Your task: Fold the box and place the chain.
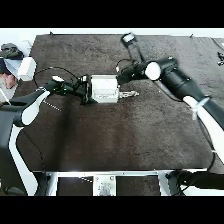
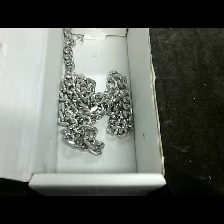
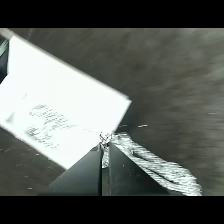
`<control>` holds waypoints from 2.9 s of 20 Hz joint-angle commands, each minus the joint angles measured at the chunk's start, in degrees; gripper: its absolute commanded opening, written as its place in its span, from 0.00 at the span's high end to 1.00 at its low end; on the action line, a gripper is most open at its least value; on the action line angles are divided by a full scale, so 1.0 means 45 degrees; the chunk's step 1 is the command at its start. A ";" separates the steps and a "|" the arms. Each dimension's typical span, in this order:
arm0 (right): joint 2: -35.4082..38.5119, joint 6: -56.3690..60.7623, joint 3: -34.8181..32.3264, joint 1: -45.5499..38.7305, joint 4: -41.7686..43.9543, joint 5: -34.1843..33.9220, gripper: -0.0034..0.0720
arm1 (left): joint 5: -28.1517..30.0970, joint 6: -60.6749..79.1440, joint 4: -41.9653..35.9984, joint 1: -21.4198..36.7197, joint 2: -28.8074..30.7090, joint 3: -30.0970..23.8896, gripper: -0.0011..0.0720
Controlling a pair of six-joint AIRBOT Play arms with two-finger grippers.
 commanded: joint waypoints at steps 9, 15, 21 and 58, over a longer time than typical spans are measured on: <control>0.0918 -0.0899 0.0709 0.0724 0.1622 -0.1341 0.96 | 0.0005 0.0005 0.0000 0.0010 -0.0005 -0.0005 0.50; 0.0763 -0.0894 0.0670 0.0724 0.1637 -0.1166 0.96 | 0.0005 0.0005 0.0005 0.0010 -0.0005 -0.0005 0.50; -0.0117 -0.0879 0.0413 0.0719 0.1001 -0.0923 0.96 | 0.0005 0.0000 0.0000 0.0010 -0.0005 -0.0005 0.50; 0.1506 -0.0889 0.3667 0.0724 -0.1690 0.1695 0.96 | 0.0010 0.0000 0.0005 0.0010 -0.0005 -0.0005 0.50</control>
